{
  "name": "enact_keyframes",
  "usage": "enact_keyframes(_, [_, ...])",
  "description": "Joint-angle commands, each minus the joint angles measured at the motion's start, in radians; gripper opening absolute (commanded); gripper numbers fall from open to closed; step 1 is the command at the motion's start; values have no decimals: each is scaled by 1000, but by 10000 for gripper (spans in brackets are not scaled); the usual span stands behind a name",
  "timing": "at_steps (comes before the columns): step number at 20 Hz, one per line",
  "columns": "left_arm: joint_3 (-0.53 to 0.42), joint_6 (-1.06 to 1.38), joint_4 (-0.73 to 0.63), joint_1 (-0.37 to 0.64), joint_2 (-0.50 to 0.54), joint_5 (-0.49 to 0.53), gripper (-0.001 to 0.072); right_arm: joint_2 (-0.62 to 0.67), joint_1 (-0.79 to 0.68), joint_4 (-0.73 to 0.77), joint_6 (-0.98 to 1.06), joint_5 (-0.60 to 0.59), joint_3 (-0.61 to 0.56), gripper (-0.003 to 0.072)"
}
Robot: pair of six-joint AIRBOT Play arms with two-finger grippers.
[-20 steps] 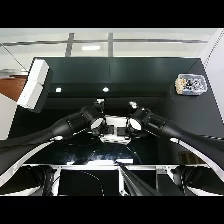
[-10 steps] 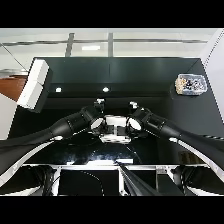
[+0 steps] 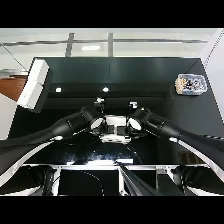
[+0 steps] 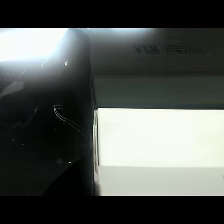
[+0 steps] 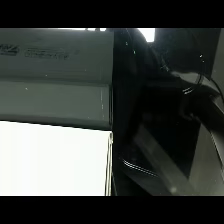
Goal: Fold the box and place the chain.
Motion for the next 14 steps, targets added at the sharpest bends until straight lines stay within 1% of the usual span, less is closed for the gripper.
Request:
enact_keyframes(1, [0,-1,-1,0,0,-1,27,1,0,4,3,11,1,149])
enact_keyframes(2, [0,-1,-1,0,0,-1,27,2,0,4,3,11,1,145])
enact_keyframes(3, [0,-1,-1,0,0,0,27,2,0,4,3,10,1,116])
enact_keyframes(4, [0,-1,-1,0,0,0,27,2,0,3,3,9,1,39])
enact_keyframes(10, [0,-1,-1,0,0,0,27,2,1,3,3,8,1,45])
enact_keyframes(11, [0,-1,-1,0,0,0,27,2,1,3,3,10,1,113])
enact_keyframes(12, [0,-1,-1,0,0,0,27,2,1,3,3,21,1,150])
enact_keyframes(13, [0,-1,-1,0,0,0,27,2,0,3,3,32,0,151])
enact_keyframes(14, [0,-1,-1,0,0,0,27,3,0,1,3,45,1,263])
